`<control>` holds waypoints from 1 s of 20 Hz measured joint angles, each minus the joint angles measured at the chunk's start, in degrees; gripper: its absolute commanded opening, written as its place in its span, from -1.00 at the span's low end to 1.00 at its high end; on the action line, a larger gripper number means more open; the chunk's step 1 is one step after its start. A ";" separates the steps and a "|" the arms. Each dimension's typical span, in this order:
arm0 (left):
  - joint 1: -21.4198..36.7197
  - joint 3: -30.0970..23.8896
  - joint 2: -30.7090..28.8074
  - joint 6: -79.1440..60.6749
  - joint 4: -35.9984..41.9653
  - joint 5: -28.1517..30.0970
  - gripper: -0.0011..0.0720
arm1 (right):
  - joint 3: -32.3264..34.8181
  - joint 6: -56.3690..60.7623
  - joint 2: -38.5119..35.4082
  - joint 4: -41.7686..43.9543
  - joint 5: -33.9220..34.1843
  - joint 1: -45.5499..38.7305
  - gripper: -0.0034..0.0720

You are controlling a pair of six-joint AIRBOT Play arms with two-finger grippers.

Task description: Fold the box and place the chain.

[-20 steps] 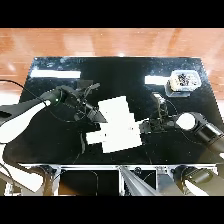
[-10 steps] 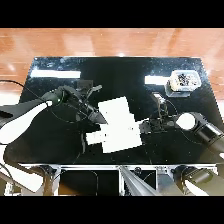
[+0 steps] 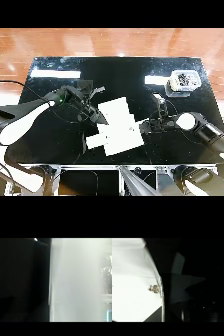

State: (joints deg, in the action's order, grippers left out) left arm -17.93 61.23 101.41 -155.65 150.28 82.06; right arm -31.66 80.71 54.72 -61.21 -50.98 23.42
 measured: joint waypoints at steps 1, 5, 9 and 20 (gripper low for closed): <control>-0.07 0.31 0.00 0.02 -0.15 0.24 -0.91 | -0.02 0.07 0.00 0.09 0.24 0.00 1.00; -0.17 2.99 0.00 0.09 -2.19 2.01 -0.91 | -0.63 -0.15 -0.02 -2.64 -1.01 0.00 1.00; -0.28 7.65 -0.20 -0.04 -8.26 1.75 -0.92 | -4.46 -0.48 -0.85 -12.09 -7.17 -0.66 1.00; -5.75 6.40 -10.40 -4.09 -23.54 -10.14 -0.92 | -12.33 -1.20 -3.06 -32.15 -12.74 -1.22 1.00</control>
